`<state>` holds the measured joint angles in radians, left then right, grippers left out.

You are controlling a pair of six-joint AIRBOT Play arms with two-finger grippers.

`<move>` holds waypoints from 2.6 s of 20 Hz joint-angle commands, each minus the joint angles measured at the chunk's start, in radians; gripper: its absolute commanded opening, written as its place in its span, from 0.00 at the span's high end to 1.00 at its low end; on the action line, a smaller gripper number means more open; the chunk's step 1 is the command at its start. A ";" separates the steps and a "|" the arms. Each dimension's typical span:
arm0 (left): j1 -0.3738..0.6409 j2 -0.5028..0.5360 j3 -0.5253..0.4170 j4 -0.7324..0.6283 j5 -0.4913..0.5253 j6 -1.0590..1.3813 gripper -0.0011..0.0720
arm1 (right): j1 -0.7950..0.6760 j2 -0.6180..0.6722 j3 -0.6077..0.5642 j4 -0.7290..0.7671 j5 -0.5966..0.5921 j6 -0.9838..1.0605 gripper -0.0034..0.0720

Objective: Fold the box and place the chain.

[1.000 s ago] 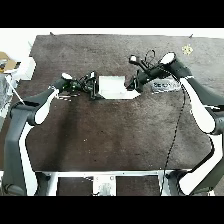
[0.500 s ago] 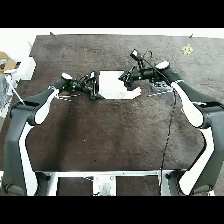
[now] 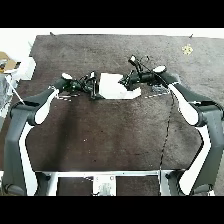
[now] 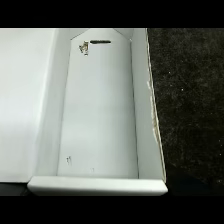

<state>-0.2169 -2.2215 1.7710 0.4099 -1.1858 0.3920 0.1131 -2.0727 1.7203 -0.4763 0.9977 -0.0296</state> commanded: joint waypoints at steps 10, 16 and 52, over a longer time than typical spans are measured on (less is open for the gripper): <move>0.000 0.000 0.000 0.001 0.000 0.001 0.61 | -0.015 0.217 0.002 -0.248 0.079 0.051 0.78; 0.001 0.000 0.000 0.001 0.000 0.001 0.61 | -0.006 0.273 -0.026 -0.598 0.178 0.119 0.19; 0.000 0.000 0.000 0.001 0.000 0.001 0.61 | 0.079 0.078 -0.075 -0.283 0.082 -0.031 0.20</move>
<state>-0.2161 -2.2211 1.7710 0.4095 -1.1889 0.3946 0.1905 -1.9945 1.6459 -0.7406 1.0836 -0.0643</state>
